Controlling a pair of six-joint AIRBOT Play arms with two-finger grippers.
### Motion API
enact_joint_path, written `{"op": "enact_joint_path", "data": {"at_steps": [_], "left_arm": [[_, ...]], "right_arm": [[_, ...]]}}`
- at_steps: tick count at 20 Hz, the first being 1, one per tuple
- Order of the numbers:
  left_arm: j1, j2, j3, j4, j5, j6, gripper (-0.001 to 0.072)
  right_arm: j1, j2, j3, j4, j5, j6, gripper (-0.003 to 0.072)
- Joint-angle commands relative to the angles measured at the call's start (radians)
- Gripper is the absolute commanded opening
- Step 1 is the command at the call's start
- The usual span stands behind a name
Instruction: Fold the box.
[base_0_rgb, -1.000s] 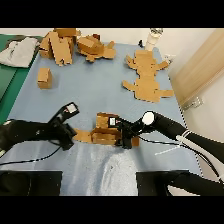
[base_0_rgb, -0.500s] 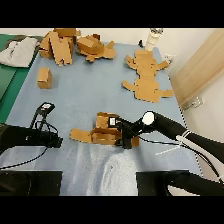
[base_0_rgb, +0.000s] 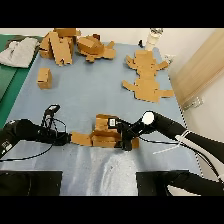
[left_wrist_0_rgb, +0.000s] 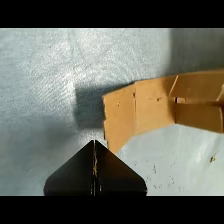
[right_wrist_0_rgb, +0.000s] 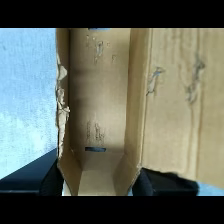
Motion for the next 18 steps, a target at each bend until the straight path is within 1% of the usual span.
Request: {"op": "enact_joint_path", "data": {"at_steps": [1,4,5,8,10,12,15,18], "left_arm": [[0.0,-0.06,-0.001,-0.06,0.045,0.011,0.0014],[0.0,-0.095,-0.001,-0.095,0.055,0.026,0.0015],[0.0,-0.103,-0.001,-0.137,0.058,0.064,0.0014],[0.0,-0.125,-0.001,-0.319,0.057,0.206,0.0015],[-0.011,-0.129,-0.001,-0.384,0.057,0.255,0.0015],[-0.033,-0.129,-0.001,-0.396,0.053,0.255,0.0015],[-0.09,-0.129,-0.001,-0.397,0.048,0.254,0.0015],[-0.151,-0.129,-0.001,-0.419,0.085,0.254,0.0015]], "right_arm": [[0.0,0.001,0.001,-0.002,0.003,0.0,0.0468],[0.0,0.001,0.001,-0.002,0.003,0.0,0.0468],[0.0,0.001,0.001,-0.002,0.003,0.0,0.0468],[0.0,0.001,0.001,-0.003,0.003,0.0,0.0468],[0.0,0.001,0.001,-0.003,0.004,0.0,0.0468],[0.0,0.001,0.001,-0.003,0.003,0.0,0.0468],[0.0,0.001,0.001,-0.003,0.0,-0.001,0.0468],[0.0,0.001,0.001,-0.003,0.0,-0.001,0.0468]]}}
